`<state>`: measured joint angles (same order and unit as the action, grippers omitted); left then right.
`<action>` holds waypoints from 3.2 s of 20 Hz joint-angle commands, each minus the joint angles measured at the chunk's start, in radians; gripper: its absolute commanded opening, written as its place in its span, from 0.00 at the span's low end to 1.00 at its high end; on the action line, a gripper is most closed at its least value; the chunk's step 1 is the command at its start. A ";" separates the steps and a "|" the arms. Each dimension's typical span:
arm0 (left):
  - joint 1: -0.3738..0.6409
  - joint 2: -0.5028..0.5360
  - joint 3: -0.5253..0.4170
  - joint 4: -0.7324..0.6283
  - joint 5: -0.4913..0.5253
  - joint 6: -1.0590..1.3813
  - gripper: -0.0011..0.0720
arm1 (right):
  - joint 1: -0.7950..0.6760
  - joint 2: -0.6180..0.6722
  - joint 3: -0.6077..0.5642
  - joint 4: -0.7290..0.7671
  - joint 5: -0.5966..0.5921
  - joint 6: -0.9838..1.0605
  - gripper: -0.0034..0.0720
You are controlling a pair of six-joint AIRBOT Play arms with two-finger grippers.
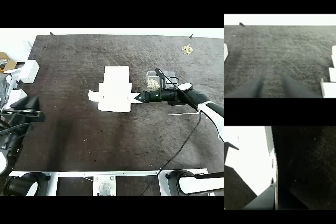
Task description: Fold the box and place the chain.
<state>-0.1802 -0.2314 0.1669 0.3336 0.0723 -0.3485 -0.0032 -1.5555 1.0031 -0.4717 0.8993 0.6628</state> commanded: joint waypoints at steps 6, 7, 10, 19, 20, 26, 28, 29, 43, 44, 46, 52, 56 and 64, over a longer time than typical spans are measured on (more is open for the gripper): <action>0.000 -0.154 0.125 0.026 -0.254 0.043 0.68 | 0.013 -0.059 0.015 0.076 -0.030 -0.187 0.05; 0.000 -0.238 0.175 0.026 -0.293 0.044 0.68 | 0.013 -0.059 0.015 0.076 -0.033 -0.200 0.05; 0.000 -0.502 0.346 0.026 -0.419 0.079 0.68 | 0.013 -0.059 0.015 0.076 -0.034 -0.200 0.05; 0.018 -1.251 1.023 0.095 -0.886 0.035 0.69 | 0.013 -0.059 0.015 0.076 -0.040 -0.218 0.05; 0.018 -1.325 1.118 0.133 -0.943 0.001 0.69 | 0.013 -0.059 0.015 0.076 -0.041 -0.218 0.05; 0.018 -1.711 1.667 0.299 -1.287 -0.241 0.79 | 0.013 -0.059 0.015 0.076 -0.040 -0.224 0.05; 0.018 -1.827 1.812 0.320 -1.419 -0.327 0.79 | 0.013 -0.059 0.015 0.076 -0.040 -0.226 0.05; 0.018 -1.876 1.866 0.314 -1.479 -0.354 0.79 | 0.013 -0.059 0.015 0.076 -0.040 -0.226 0.05; 0.000 -2.015 1.910 0.127 -1.492 -0.299 0.78 | 0.013 -0.059 0.015 0.076 -0.040 -0.241 0.05; -0.005 -2.017 1.910 0.122 -1.487 -0.292 0.78 | 0.013 -0.059 0.015 0.076 -0.039 -0.241 0.05; -0.017 -2.018 1.910 0.122 -1.477 -0.277 0.76 | 0.013 -0.059 0.015 0.076 -0.040 -0.242 0.05; -0.027 -2.018 1.910 0.142 -1.468 -0.270 0.66 | 0.013 -0.058 0.015 0.076 -0.040 -0.245 0.05; -0.030 -2.018 1.910 0.146 -1.471 -0.270 0.48 | 0.013 -0.058 0.015 0.076 -0.040 -0.245 0.05; -0.030 -2.018 1.910 0.203 -1.489 -0.269 0.18 | 0.013 -0.058 0.015 0.076 -0.048 -0.245 0.05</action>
<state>-0.2100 -2.2490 2.0758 0.5209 -1.4178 -0.6182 0.0097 -1.6142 1.0172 -0.3965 0.8574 0.4175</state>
